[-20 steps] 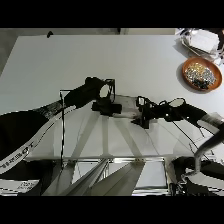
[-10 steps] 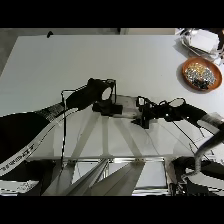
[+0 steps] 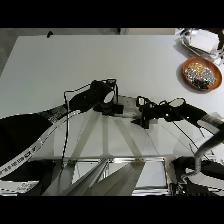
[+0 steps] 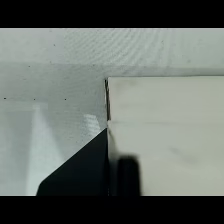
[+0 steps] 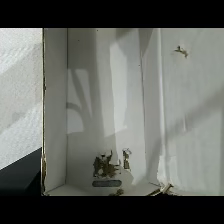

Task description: Fold the box and place the chain.

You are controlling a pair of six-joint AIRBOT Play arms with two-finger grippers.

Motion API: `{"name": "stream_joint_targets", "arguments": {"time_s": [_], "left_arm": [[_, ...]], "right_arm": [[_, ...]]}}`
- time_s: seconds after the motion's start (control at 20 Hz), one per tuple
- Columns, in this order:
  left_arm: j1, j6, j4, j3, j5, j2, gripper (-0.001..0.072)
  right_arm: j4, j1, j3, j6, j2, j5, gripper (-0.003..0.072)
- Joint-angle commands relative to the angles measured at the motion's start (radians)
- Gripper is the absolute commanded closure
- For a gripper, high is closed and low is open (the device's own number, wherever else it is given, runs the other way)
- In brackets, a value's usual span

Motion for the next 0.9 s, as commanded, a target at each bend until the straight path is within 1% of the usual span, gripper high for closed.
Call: {"name": "stream_joint_targets", "arguments": {"time_s": [0.0, 0.05, 0.1, 0.15, 0.2, 0.25, 0.3, 0.35, 0.4, 0.45, 0.5, 0.55, 0.75, 0.8, 0.85], "left_arm": [[-0.003, -0.019, 0.004, 0.000, 0.006, -0.002, 0.0673], [-0.003, -0.019, 0.004, 0.000, 0.006, -0.003, 0.0671], [-0.003, -0.019, 0.004, 0.000, 0.006, -0.003, 0.0642], [-0.003, -0.019, 0.004, 0.000, 0.006, -0.003, 0.0531], [-0.003, -0.019, 0.004, 0.000, 0.006, -0.003, 0.0402], [-0.003, -0.019, 0.004, 0.000, 0.006, -0.003, 0.0397], [-0.003, -0.019, 0.004, 0.000, 0.006, -0.003, 0.0399], [-0.003, -0.019, 0.003, 0.000, 0.006, -0.003, 0.0486], [-0.003, -0.019, 0.003, 0.000, 0.006, -0.003, 0.0605], [-0.003, -0.019, 0.003, 0.000, 0.006, -0.003, 0.0658], [-0.004, -0.019, 0.003, 0.000, 0.006, -0.003, 0.0686], [-0.006, -0.019, 0.004, 0.000, 0.006, -0.003, 0.0696], [-0.015, -0.034, 0.002, -0.001, 0.006, -0.012, 0.0694], [-0.018, -0.034, 0.003, -0.001, 0.006, -0.016, 0.0688], [-0.020, -0.034, 0.002, -0.001, 0.006, -0.020, 0.0642]], "right_arm": [[0.000, 0.000, 0.000, 0.001, 0.001, 0.000, 0.0286], [0.000, 0.000, 0.000, 0.001, 0.001, 0.000, 0.0286], [0.000, 0.000, 0.000, 0.001, 0.001, 0.000, 0.0286], [0.000, 0.000, 0.000, 0.001, 0.001, 0.000, 0.0286], [0.000, 0.000, 0.000, 0.001, 0.001, 0.000, 0.0286], [0.000, 0.000, 0.000, 0.001, 0.001, 0.000, 0.0286], [0.000, 0.000, 0.000, 0.001, 0.001, 0.000, 0.0286], [0.000, 0.000, 0.000, 0.001, 0.001, 0.000, 0.0286], [0.000, 0.000, 0.000, 0.001, 0.001, 0.000, 0.0286], [0.000, 0.000, 0.000, 0.001, 0.001, 0.001, 0.0286], [0.000, 0.000, 0.000, 0.001, 0.001, 0.000, 0.0286], [0.000, 0.000, 0.000, 0.001, 0.001, 0.000, 0.0286], [0.000, 0.000, 0.000, 0.001, 0.001, 0.000, 0.0286], [0.000, 0.000, 0.000, 0.001, 0.001, 0.000, 0.0286], [0.000, 0.000, 0.000, 0.001, 0.001, 0.000, 0.0286]]}}
